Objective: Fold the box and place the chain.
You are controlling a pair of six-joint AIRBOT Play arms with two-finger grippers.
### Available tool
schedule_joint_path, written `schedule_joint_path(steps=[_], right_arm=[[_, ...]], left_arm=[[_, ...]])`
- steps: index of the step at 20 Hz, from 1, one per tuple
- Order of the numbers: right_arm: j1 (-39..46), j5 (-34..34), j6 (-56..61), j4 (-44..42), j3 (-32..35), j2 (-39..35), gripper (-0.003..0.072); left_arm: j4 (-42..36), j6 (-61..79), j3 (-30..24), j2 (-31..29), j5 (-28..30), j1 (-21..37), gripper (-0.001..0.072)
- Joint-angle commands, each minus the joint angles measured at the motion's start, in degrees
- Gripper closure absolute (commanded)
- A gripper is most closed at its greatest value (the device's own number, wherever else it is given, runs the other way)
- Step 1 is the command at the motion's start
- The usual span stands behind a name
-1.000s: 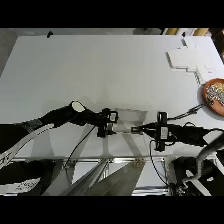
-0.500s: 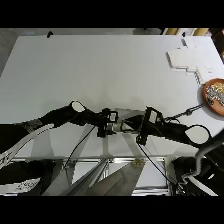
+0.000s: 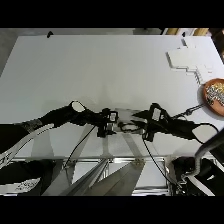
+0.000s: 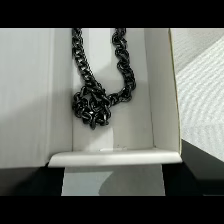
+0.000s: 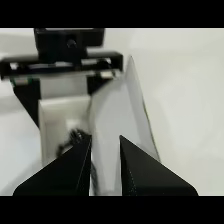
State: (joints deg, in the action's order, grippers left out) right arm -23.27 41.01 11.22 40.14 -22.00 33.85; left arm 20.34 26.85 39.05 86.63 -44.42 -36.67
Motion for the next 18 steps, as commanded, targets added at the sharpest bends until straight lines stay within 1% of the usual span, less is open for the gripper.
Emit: schedule_joint_path(steps=[1, 2, 3, 4, 5, 8, 12, 14, 18], right_arm=[[11.06, 13.64, 0.55, 17.79, -0.94, -4.61, 0.0503], [13.97, 15.78, -0.22, 21.24, -0.70, -4.35, 0.0504], [15.87, 16.31, -1.36, 23.26, -0.20, -3.61, 0.0504], [16.96, 15.19, -1.84, 22.56, 0.70, -2.38, 0.0503], [17.03, 14.43, -4.79, 21.16, 1.57, -0.74, 0.0502], [17.03, 12.07, -19.04, 16.65, 3.37, 6.36, 0.0483], [17.00, 8.04, -30.03, 9.51, 3.37, 16.13, 0.0483], [17.00, 6.60, -31.45, 8.66, 3.37, 19.39, 0.0483], [17.03, 5.88, -31.45, 8.52, 3.39, 21.81, 0.0485]], left_arm=[[0.00, 0.02, 0.07, -0.04, 0.00, 0.02, 0.0308], [0.00, 0.02, 0.07, -0.04, 0.00, 0.02, 0.0308], [0.00, 0.02, 0.07, -0.04, 0.00, 0.02, 0.0308], [0.00, 0.02, 0.07, -0.04, -0.02, 0.02, 0.0308], [0.00, 0.02, 0.07, -0.04, 0.00, 0.02, 0.0308], [0.00, 0.02, 0.07, -0.04, 0.00, 0.02, 0.0308], [0.00, 0.02, 0.07, -0.04, -0.02, 0.02, 0.0308], [0.00, 0.02, 0.07, -0.04, 0.00, 0.02, 0.0308], [0.00, 0.02, 0.07, -0.04, 0.00, 0.02, 0.0308]])
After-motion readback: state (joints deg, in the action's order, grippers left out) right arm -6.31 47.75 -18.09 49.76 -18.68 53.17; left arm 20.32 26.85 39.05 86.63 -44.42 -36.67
